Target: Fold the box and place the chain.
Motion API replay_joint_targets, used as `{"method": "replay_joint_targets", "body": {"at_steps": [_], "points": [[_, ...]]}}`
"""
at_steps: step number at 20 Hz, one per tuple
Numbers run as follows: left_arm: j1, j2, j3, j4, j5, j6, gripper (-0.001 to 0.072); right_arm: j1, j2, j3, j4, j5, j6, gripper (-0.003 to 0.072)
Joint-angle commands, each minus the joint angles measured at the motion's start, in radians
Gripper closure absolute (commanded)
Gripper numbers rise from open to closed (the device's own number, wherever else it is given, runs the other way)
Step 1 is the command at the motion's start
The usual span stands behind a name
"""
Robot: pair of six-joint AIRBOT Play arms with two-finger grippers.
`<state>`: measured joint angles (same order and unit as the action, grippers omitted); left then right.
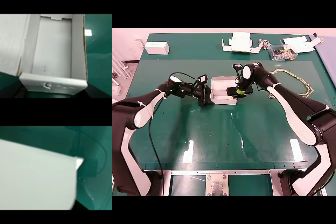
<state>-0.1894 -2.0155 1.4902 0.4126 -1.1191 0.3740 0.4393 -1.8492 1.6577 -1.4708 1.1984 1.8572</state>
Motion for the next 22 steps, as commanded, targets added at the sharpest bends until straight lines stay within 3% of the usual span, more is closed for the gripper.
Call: {"method": "replay_joint_targets", "body": {"at_steps": [1,2,3,9,11,13,15,16,18,22], "points": [[-0.001,0.0,0.0,-0.002,0.0,0.0,0.0371,0.002,-0.011,0.0,0.004,-0.001,0.002,0.056],[-0.001,0.0,0.0,-0.002,0.0,0.0,0.0371,0.002,-0.012,0.0,0.005,-0.001,0.003,0.058],[-0.001,0.0,0.0,-0.002,0.0,0.0,0.0371,0.002,-0.012,0.0,0.004,-0.002,0.002,0.0674],[-0.001,0.0,0.0,-0.002,0.0,0.0,0.0371,0.0,-0.012,0.001,0.004,-0.004,0.002,0.0671],[-0.001,0.0,0.0,-0.002,0.0,0.0,0.0372,-0.001,-0.009,0.002,0.001,-0.004,0.003,0.0411],[-0.001,0.0,0.0,-0.002,0.0,0.0,0.0371,-0.001,-0.006,0.007,-0.008,-0.004,0.003,0.0401],[-0.001,0.0,0.0,-0.002,0.0,0.0,0.0371,-0.005,-0.003,0.009,-0.019,-0.005,0.014,0.0301],[-0.001,0.0,0.0,-0.002,0.0,0.0,0.0371,-0.008,-0.001,0.009,-0.029,-0.005,0.027,0.0291],[-0.001,0.0,0.0,-0.002,0.001,0.0,0.0371,-0.014,0.007,0.009,-0.034,-0.01,0.029,0.017],[-0.001,0.0,0.0,-0.002,0.0,0.0,0.0371,-0.018,0.034,0.009,-0.034,-0.06,0.028,0.0168]]}}
